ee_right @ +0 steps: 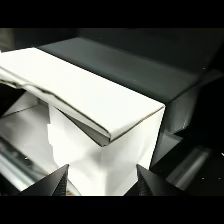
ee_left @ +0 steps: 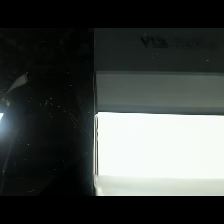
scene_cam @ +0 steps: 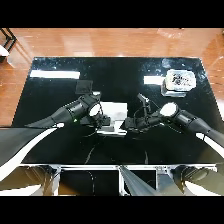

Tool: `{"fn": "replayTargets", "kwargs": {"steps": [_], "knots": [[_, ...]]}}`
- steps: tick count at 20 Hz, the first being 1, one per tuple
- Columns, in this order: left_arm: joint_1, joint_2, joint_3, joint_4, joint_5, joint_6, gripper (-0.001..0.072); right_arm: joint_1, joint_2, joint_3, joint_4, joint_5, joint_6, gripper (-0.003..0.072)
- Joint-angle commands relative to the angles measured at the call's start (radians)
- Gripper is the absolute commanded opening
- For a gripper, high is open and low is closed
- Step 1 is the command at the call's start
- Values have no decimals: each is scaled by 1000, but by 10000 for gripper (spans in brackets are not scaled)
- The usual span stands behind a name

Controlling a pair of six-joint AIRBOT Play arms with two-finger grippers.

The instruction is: Fold the box and place the chain.

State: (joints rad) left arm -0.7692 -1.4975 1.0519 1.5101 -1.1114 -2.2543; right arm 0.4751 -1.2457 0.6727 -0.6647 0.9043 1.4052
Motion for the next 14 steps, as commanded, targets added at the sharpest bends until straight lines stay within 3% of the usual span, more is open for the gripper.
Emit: {"fn": "replayTargets", "kwargs": {"steps": [1, 5, 11, 12, 14], "knots": [[0, -1, 0, 0, 3, 0, 24, 74, 0, 48, -182, -68, 173, 473], [0, -1, 0, 0, 3, 0, 24, 130, 0, 107, -376, -69, 388, 473], [-1, -1, 0, 0, 3, 0, 24, 204, -5, 171, -648, 34, 673, 471], [-1, -1, 0, 0, 3, 0, 24, 216, -13, 183, -676, 47, 696, 427], [-1, -1, 0, 0, 4, 0, 24, 238, -48, 217, -683, 56, 714, 413]]}}
